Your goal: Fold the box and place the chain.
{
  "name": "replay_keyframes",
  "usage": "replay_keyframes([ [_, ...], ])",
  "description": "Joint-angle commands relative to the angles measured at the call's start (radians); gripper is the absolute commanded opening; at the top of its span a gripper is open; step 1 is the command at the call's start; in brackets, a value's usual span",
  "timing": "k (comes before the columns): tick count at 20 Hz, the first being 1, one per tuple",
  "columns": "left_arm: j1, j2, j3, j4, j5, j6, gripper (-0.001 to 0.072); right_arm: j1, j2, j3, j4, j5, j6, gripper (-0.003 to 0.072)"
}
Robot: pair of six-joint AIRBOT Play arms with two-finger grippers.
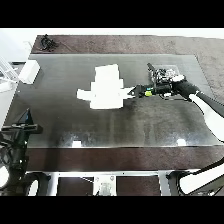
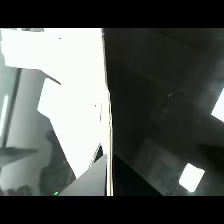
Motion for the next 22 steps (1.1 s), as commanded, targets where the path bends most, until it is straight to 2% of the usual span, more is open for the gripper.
replay_keyframes([
  [1, 0.000, 0.000, 0.001, 0.000, -0.038, 0.000, 0.0021, 0.014, -0.011, 0.000, -0.001, -0.056, 0.016, -0.0001],
  [5, 0.000, 0.000, 0.001, 0.000, -0.076, 0.001, 0.0039, 0.012, -0.017, 0.000, -0.023, -0.056, 0.016, -0.0001],
  [7, 0.000, 0.000, 0.001, 0.000, -0.108, 0.001, 0.0511, 0.011, -0.032, 0.008, -0.056, -0.056, 0.017, -0.0001],
  [8, 0.000, 0.000, 0.002, 0.001, -0.122, 0.001, 0.0533, 0.011, -0.042, 0.013, -0.069, -0.055, 0.017, -0.0001],
  [17, 0.000, 0.000, 0.002, 0.001, -0.240, 0.003, 0.0533, 0.011, -0.076, 0.031, -0.098, -0.056, 0.014, -0.0001],
  [20, 0.000, 0.000, 0.004, 0.000, -0.313, 0.118, 0.0532, 0.011, -0.076, 0.033, -0.099, -0.056, 0.005, -0.0001],
  [22, 0.000, 0.000, 0.013, 0.000, -0.312, 0.127, 0.0532, 0.011, -0.076, 0.039, -0.099, -0.056, -0.010, 0.0000],
])
